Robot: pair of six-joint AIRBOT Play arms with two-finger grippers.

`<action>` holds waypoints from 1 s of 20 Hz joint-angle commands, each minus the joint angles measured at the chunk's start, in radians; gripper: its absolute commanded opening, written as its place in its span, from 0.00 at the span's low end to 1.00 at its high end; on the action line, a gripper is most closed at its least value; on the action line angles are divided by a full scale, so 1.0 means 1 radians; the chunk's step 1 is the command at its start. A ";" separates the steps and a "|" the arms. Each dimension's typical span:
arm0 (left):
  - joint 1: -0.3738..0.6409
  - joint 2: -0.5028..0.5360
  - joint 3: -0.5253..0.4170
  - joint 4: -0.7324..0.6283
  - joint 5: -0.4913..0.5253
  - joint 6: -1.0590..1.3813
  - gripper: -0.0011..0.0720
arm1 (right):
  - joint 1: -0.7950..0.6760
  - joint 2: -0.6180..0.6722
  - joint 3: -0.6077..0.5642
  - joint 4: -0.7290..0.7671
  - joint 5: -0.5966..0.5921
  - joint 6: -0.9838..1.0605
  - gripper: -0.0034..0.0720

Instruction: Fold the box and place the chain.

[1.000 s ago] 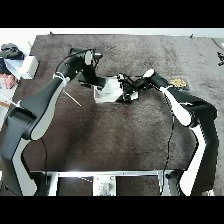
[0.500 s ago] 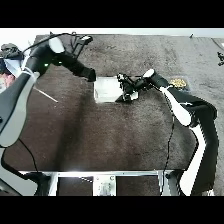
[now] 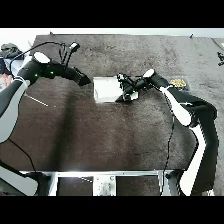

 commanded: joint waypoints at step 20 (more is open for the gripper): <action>0.041 -0.260 -0.015 -0.263 -0.249 0.922 1.00 | 0.000 0.000 0.000 0.000 0.000 0.000 0.55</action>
